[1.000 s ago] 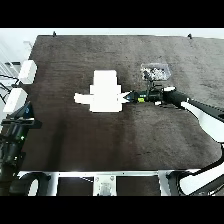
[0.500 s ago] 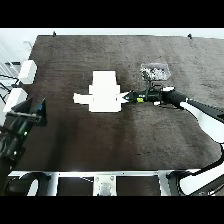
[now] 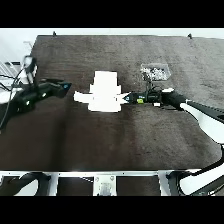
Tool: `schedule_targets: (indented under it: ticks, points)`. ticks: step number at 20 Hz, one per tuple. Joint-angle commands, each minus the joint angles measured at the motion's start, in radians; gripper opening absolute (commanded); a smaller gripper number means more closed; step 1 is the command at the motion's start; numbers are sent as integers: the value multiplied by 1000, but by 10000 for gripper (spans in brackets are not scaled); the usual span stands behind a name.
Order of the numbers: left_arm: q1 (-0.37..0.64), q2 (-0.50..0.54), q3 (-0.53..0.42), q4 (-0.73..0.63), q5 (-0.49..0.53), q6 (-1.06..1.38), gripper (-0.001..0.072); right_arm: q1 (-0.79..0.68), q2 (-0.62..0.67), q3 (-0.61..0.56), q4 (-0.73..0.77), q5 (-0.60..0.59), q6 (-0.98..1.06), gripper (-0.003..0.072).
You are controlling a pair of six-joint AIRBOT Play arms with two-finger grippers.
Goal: Fold the box and place the chain.
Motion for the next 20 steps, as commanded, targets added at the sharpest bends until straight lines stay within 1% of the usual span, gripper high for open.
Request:
schedule_targets:
  ticks: [1, 2, 4, 6, 8, 9, 11, 13, 15, 20]
  points:
    - [1, -321, 323, 194, -270, -204, 517, 1, 1, -2, 5, -8, -67, 9]
    - [1, -396, 425, 239, -343, -267, 518, 1, 1, -2, 5, -14, -82, 8]
    - [1, -515, 598, 315, -439, -364, 518, 1, 1, -2, 15, -26, -114, 9]
    - [1, -597, 724, 356, -472, -415, 517, 2, 1, -2, 42, -26, -155, 9]
    - [1, -659, 819, 389, -506, -481, 517, 2, 1, -3, 68, -26, -185, 8]
    - [1, -691, 861, 410, -542, -514, 517, 5, 1, -3, 72, -27, -194, 8]
    - [0, -757, 932, 430, -594, -543, 518, 6, 1, -4, 72, -26, -194, 9]
    - [-4, -809, 986, 430, -612, -552, 517, 7, 1, -6, 75, -26, -194, 9]
    - [-26, -848, 1024, 431, -612, -552, 517, 8, 1, -6, 76, -26, -194, 9]
    - [-82, -919, 1077, 447, -586, -545, 517, 19, 1, -6, 76, -26, -194, 9]
